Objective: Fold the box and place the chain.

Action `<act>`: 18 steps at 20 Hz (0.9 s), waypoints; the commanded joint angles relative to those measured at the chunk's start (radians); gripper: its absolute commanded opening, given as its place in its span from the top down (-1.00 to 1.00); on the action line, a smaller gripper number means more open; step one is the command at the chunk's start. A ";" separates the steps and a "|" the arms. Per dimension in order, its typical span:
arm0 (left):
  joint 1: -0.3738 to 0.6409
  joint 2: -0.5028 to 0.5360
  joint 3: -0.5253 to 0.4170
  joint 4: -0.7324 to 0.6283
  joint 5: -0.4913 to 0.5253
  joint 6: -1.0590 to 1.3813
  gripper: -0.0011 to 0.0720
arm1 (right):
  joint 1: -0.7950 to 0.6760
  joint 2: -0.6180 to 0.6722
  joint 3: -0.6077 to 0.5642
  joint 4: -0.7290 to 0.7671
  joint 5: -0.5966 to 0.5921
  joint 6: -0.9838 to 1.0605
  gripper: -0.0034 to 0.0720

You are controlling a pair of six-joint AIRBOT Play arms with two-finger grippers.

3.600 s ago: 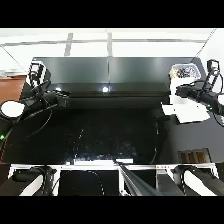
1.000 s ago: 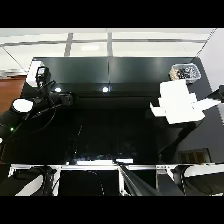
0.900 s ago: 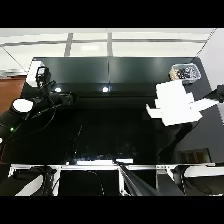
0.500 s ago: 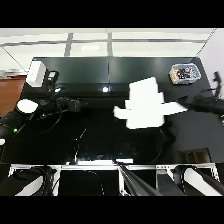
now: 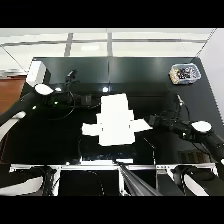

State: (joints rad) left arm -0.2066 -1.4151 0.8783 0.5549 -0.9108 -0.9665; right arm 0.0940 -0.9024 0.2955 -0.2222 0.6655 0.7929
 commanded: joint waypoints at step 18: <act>-0.047 -0.364 0.245 0.050 -0.588 0.249 -0.28 | 0.097 0.006 -0.016 0.031 -0.079 0.019 0.86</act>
State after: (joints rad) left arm -0.2394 -1.7737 1.1030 0.5594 -1.4933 -0.7521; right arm 0.1902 -0.8970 0.2798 -0.1913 0.5858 0.8112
